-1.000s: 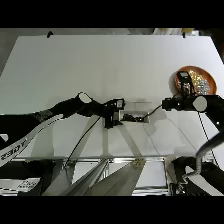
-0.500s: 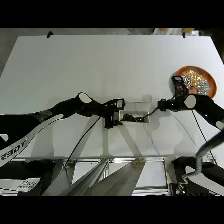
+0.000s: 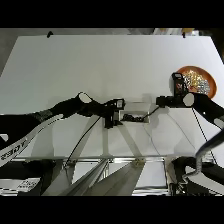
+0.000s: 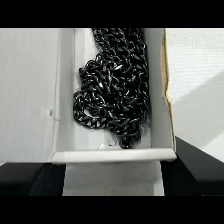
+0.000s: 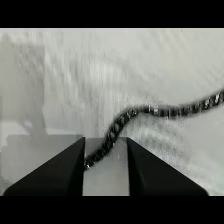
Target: Fold the box and place the chain.
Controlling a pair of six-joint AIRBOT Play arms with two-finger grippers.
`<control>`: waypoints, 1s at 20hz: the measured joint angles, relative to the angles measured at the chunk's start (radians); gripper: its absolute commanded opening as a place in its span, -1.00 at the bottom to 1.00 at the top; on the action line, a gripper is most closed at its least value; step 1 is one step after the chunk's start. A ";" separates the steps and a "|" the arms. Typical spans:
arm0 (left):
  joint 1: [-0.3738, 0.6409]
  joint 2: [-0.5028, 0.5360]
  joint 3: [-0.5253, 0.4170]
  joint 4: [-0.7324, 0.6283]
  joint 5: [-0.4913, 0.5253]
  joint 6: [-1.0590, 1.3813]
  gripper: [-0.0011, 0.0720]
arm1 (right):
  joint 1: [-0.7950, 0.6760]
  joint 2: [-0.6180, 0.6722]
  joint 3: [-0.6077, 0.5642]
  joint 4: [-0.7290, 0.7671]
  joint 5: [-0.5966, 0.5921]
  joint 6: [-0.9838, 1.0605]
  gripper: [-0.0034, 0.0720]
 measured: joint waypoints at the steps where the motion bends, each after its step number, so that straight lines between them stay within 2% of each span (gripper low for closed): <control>1: 0.000 0.000 0.000 0.000 0.000 0.000 -0.23 | 0.000 0.000 0.005 -0.002 0.003 0.002 -0.34; 5: 0.000 0.000 0.000 -0.003 0.000 0.000 -0.23 | 0.003 0.003 0.062 -0.011 0.091 0.003 -0.40; 15: 0.000 0.000 0.000 -0.006 0.000 0.000 -0.23 | 0.019 -0.051 0.234 -0.090 0.337 0.003 -0.39; 20: 0.000 0.000 0.000 -0.006 0.000 0.000 -0.23 | 0.023 -0.068 0.292 -0.144 0.409 0.003 -0.37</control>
